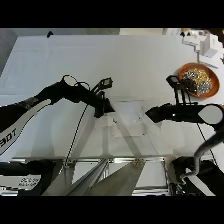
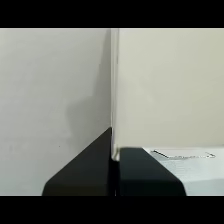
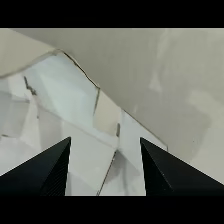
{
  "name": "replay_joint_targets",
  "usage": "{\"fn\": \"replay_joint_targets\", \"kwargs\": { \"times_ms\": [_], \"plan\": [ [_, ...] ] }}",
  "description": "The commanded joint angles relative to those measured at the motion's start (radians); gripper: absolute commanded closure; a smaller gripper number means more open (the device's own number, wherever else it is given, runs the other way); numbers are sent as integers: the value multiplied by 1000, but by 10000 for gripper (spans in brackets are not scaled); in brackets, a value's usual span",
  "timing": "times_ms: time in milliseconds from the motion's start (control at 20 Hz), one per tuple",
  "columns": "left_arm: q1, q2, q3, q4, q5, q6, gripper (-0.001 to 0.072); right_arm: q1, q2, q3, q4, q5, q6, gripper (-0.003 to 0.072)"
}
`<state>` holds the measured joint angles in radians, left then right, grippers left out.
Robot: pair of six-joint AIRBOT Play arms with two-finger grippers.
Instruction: Fold the box and place the chain.
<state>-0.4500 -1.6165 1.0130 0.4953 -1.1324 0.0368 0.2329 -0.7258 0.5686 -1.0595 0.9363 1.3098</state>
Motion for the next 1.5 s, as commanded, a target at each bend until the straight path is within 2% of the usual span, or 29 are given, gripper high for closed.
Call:
{"fn": "replay_joint_targets", "kwargs": {
  "times_ms": [0, 250, 500, 700, 1450],
  "plan": [
    [-49, 6, 0, 64, 20, 79, 703, 0, 126, 25, -23, 20, 0, 213],
    [-88, 5, 0, 86, 115, 79, 707, 0, 247, 24, -114, 65, 1, 214],
    [-88, 5, 0, 90, 129, 66, 707, 0, 249, 24, -137, 95, 2, 214],
    [-88, 5, 0, 90, 204, 11, 707, 0, 249, 24, -138, 95, 2, 215],
    [-88, -9, 0, 90, 202, 6, 702, 0, 249, 24, -145, 95, -1, 217]
  ]
}}
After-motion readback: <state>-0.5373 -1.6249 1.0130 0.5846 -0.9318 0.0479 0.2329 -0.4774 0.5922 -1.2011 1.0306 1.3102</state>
